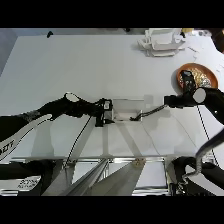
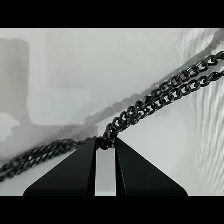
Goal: Fold the box and place the chain.
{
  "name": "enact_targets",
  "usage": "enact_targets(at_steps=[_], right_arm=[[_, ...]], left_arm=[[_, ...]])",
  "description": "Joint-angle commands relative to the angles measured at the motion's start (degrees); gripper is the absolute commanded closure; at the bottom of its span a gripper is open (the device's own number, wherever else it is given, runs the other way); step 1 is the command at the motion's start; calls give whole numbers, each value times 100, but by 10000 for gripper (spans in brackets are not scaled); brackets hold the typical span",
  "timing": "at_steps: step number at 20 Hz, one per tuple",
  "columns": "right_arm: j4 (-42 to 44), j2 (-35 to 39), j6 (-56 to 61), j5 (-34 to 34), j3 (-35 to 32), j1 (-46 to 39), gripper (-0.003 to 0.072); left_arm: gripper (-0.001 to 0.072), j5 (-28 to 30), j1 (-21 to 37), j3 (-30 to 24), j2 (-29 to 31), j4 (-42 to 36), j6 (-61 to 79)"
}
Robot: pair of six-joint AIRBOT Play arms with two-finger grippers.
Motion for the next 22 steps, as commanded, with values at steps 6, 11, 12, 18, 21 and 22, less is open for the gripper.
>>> enact_targets(at_steps=[6,11,12,18,21,22], right_arm=[[660,1694,-417,929,2,1058,676],[1274,2256,-439,966,4,1593,676],[1285,2326,-437,984,2,1687,676],[1694,2498,-564,1014,4,2024,676],[2129,2498,-863,748,2,2179,676],[2251,2498,-898,610,2,2232,676]], left_arm=[[572,2,2,2,0,2,0],[572,2,2,2,0,2,0],[572,2,2,2,0,2,0],[572,2,2,2,0,0,0],[572,2,2,2,0,2,0],[572,2,2,2,0,2,0]])
